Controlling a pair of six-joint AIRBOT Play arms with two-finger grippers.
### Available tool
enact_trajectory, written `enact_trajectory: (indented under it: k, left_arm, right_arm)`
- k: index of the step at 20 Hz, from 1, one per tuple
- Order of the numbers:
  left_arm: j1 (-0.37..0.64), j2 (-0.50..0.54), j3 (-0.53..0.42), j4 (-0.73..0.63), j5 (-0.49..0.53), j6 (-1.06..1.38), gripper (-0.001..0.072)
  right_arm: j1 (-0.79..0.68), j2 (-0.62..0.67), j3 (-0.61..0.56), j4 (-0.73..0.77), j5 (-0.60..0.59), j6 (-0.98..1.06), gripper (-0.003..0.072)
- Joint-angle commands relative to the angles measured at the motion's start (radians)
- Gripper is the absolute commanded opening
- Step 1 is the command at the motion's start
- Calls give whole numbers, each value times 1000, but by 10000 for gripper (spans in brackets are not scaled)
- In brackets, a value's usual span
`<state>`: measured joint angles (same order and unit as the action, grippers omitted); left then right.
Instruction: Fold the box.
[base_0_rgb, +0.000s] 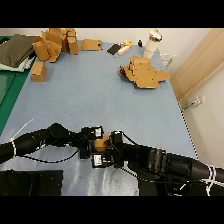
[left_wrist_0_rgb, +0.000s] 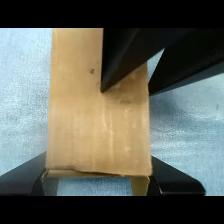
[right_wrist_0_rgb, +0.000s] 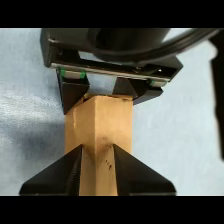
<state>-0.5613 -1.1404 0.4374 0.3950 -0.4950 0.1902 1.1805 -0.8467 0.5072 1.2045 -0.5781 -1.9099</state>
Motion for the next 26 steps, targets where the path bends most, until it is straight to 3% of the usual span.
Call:
enact_trajectory:
  k: [1,5,6,9,20,22,23,26]
  left_arm:
    - [0,0,0,2,-4,1,469]
    - [0,0,0,2,-4,2,469]
    - [0,0,0,2,-4,1,469]
    - [0,0,0,2,-4,1,469]
    - [0,0,0,2,-4,2,469]
    - [0,0,0,2,-4,2,469]
    - [0,0,0,2,-4,2,469]
    - [0,0,0,2,-4,2,469]
  right_arm:
    - [13,10,30,-23,-54,6,279]
    - [24,35,32,-23,-55,6,266]
    - [24,35,32,-23,-53,6,204]
    - [22,20,32,-45,-43,19,141]
    - [25,-41,31,127,-42,32,143]
    - [25,-69,32,128,-39,33,191]
    - [25,-62,39,128,-44,35,277]
    - [24,53,119,128,-217,158,297]
